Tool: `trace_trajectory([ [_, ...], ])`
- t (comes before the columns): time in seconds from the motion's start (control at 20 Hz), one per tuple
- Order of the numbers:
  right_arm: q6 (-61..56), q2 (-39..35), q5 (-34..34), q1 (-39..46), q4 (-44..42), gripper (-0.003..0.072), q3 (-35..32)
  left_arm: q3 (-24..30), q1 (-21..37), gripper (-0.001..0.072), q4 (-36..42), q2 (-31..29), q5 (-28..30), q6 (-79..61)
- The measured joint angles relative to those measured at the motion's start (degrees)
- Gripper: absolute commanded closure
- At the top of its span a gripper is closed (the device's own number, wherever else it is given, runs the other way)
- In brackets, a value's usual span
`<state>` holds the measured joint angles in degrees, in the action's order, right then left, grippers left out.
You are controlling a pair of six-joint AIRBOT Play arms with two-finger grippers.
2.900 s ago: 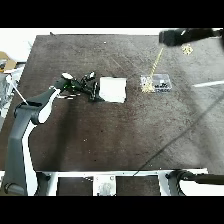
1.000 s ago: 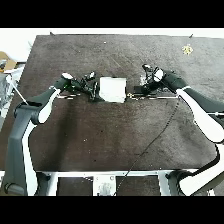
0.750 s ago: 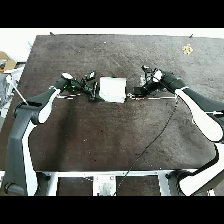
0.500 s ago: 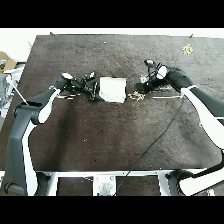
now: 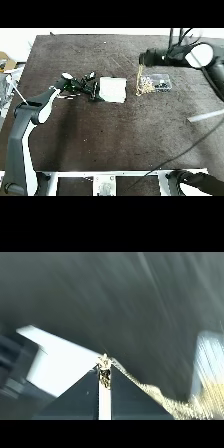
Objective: Fold the box and place the chain.
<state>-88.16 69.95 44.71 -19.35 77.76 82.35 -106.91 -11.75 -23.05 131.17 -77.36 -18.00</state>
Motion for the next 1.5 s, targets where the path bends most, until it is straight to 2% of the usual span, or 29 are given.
trace_trajectory([
  [0.25,0.6,-3.7,-9.1,-8.1,1.2,0.0679,4.4,0.0,0.0,0.0246,0.0,0.0,0.0,0.0],
  [0.5,0.9,0.0,-13.7,-12.7,1.4,0.0679,5.6,0.0,0.0,0.0246,0.0,0.0,0.0,0.0],
  [1.1,1.0,11.3,-10.3,-14.7,-1.0,0.0679,5.5,0.0,0.0,0.0246,0.0,0.0,0.0,0.0],
  [1.4,-0.9,14.3,-10.9,-13.6,2.3,0.0676,-1.4,0.0,0.0,0.0246,0.0,0.0,0.0,0.0],
  [1.45,-1.2,14.6,-11.6,-13.2,2.6,0.0508,-2.9,0.0,0.0,0.0246,0.0,0.0,0.0,0.0],
  [1.5,-1.4,14.9,-12.6,-12.9,2.5,0.0267,-4.3,0.0,0.0,0.0246,0.0,0.0,0.0,0.0],
])
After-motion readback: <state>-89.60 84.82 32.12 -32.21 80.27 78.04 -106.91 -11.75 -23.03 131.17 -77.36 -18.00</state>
